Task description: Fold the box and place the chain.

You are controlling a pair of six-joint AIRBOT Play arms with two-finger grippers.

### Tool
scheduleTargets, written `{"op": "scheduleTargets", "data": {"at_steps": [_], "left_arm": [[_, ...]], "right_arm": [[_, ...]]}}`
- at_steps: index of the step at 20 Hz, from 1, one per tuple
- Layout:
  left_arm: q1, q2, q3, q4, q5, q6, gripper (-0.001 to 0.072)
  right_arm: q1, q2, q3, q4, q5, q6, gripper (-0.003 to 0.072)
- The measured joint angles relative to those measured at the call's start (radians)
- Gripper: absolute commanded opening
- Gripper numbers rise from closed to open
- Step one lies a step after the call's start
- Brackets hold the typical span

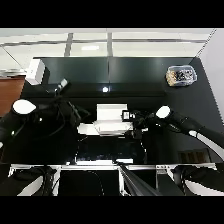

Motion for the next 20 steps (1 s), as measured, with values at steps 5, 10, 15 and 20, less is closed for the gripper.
{"op": "scheduleTargets", "data": {"at_steps": [5, 10, 15, 20], "left_arm": [[-0.080, 0.017, -0.082, 0.151, 0.036, 0.288, 0.0712], [-0.142, -0.057, -0.069, 0.272, 0.165, 0.423, 0.0705], [-0.155, -0.167, -0.005, 0.225, 0.168, 0.460, 0.0694], [-0.163, -0.224, 0.032, 0.173, 0.083, 0.517, 0.0324]], "right_arm": [[0.000, 0.000, 0.000, 0.000, 0.000, -0.001, 0.0430], [0.000, 0.000, 0.000, 0.000, -0.001, -0.001, 0.0430], [0.000, 0.000, 0.000, 0.000, 0.000, -0.001, 0.0430], [0.000, 0.000, 0.000, -0.001, 0.000, 0.000, 0.0430]]}}
